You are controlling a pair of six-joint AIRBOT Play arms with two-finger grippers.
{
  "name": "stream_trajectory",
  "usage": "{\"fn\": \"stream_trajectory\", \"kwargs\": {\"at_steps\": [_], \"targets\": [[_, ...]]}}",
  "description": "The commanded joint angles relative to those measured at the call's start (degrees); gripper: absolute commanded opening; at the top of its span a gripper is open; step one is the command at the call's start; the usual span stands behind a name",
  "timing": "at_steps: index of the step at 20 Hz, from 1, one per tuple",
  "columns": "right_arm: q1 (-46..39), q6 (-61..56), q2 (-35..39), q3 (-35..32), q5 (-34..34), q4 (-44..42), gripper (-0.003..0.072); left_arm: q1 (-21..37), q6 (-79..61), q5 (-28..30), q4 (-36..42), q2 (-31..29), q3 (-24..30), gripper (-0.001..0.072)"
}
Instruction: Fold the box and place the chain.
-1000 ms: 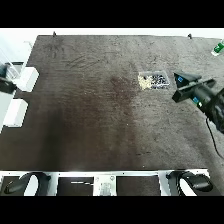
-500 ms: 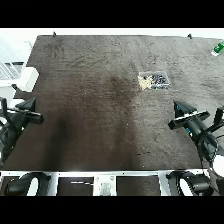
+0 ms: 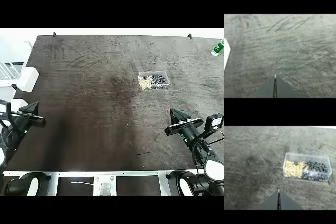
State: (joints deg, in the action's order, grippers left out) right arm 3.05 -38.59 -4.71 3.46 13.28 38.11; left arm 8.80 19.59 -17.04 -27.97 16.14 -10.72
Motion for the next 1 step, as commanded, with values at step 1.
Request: {"fn": "stream_trajectory", "kwargs": {"at_steps": [1], "targets": [[0.1,0.0,0.1,-0.3,0.0,0.0,0.0011,0.0,0.0,0.0,0.0,-0.1,0.1,0.0020]]}}
